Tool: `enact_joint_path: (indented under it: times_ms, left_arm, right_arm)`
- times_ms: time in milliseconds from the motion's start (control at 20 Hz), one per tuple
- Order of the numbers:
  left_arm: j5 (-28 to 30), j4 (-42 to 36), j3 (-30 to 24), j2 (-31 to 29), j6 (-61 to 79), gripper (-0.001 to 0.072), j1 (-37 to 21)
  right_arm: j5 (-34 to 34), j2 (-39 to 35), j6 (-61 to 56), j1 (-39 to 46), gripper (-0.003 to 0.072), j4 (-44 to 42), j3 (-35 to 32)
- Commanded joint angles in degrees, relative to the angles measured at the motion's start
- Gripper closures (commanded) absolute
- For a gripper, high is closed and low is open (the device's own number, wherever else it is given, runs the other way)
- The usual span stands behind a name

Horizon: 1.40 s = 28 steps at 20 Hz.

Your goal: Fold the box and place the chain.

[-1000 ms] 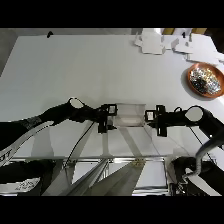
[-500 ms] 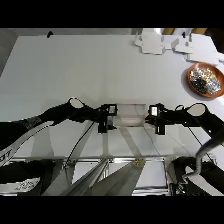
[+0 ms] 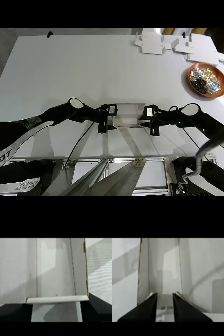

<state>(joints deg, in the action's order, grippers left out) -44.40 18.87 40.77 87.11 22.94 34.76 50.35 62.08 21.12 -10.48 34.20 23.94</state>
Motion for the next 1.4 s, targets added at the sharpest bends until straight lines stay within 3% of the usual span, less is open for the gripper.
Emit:
enact_joint_path:
  times_ms: [0,100,200,400,550,600,650,800,1000,1350]
  left_arm:
    - [0.0,0.0,0.0,0.0,0.0,0.0500,0.0]
    - [0.0,0.0,0.0,0.0,0.0,0.0500,0.0]
    - [0.0,0.0,0.0,0.0,0.0,0.0500,0.0]
    - [0.0,0.0,0.0,0.0,0.0,0.0500,0.0]
    - [0.0,0.0,0.0,0.0,0.0,0.0500,0.0]
    - [0.0,0.0,0.0,0.0,0.0,0.0500,0.0]
    - [0.0,0.0,0.0,0.0,0.0,0.0500,0.0]
    - [0.0,0.0,0.0,0.0,0.0,0.0500,0.0]
    - [0.0,0.0,0.0,0.0,0.0,0.0500,0.0]
    - [0.0,0.0,0.0,0.0,0.0,0.0500,0.0]
  right_arm:
    - [-2.1,0.7,0.4,-1.0,0.0386,-2.8,0.0]
    - [-2.1,0.6,-0.3,-1.0,0.0339,-2.3,0.0]
    - [-1.6,-1.0,-5.3,-0.2,0.0339,1.9,0.0]
    - [1.1,-11.2,-23.6,3.7,0.0362,11.2,0.0]
    - [4.4,-18.9,-35.9,8.3,0.0613,11.0,0.2]
    - [5.0,-20.1,-39.5,10.2,0.0672,11.1,0.4]
    - [4.8,-20.6,-44.1,12.2,0.0672,11.0,0.7]
    - [0.6,-20.6,-60.0,16.9,0.0673,13.7,0.9]
    - [1.8,-15.6,-82.8,18.4,0.0673,29.2,0.8]
    - [7.0,-3.4,-85.2,15.2,0.0673,23.1,0.7]
